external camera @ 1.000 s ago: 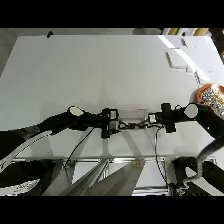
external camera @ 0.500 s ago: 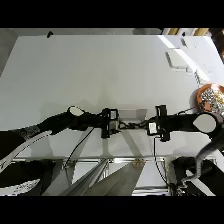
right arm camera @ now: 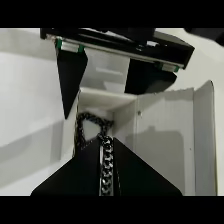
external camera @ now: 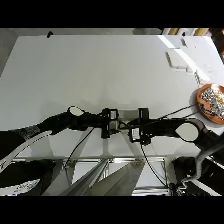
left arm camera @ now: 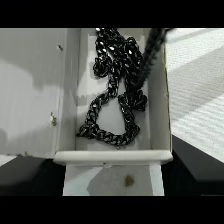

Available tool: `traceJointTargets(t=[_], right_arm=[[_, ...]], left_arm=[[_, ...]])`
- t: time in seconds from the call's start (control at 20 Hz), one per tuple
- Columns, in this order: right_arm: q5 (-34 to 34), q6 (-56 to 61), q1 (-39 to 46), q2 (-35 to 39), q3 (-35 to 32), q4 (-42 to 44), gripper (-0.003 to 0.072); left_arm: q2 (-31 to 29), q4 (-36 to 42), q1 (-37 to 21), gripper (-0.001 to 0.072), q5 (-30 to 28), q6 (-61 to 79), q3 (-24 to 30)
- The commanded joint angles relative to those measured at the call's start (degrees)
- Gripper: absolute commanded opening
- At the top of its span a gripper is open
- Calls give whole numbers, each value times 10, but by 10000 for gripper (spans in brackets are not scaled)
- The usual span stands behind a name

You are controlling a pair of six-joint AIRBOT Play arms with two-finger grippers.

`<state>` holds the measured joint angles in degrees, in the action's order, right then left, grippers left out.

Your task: Fold the box and place the chain.

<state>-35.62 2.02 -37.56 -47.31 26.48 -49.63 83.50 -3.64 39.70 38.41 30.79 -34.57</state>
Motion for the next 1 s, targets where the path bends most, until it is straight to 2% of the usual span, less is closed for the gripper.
traceJointTargets(t=[0.0, 0.05, 0.1, 0.3, 0.4, 0.55, 0.65, 0.8, 0.95], right_arm=[[68, 12, -25, -35, 1, 19, 95], [73, 12, -23, -35, 1, 18, 173], [73, 12, -23, -30, 2, 15, 210], [-25, 14, -4, 22, 21, -113, 210], [-95, 61, 49, 48, 21, -175, 209], [-198, 78, 156, 48, 19, -207, 198], [-206, 63, 221, 41, 12, -211, 198], [-201, -31, 291, 19, 3, -211, 190], [-161, -67, 323, -23, 3, -211, 175]], left_arm=[[0, 0, 0, 205, 0, 0, 0], [0, 0, 0, 205, 0, 0, 0], [0, 0, 0, 205, 0, 0, 0], [0, 0, 0, 205, 0, 0, 0], [0, 0, 0, 205, 0, 0, 0], [0, 0, 0, 205, 0, 0, 0], [0, 0, 0, 205, 0, 0, 0], [0, 0, 0, 205, 0, 0, 0], [0, 0, 0, 205, 0, 0, 0]])
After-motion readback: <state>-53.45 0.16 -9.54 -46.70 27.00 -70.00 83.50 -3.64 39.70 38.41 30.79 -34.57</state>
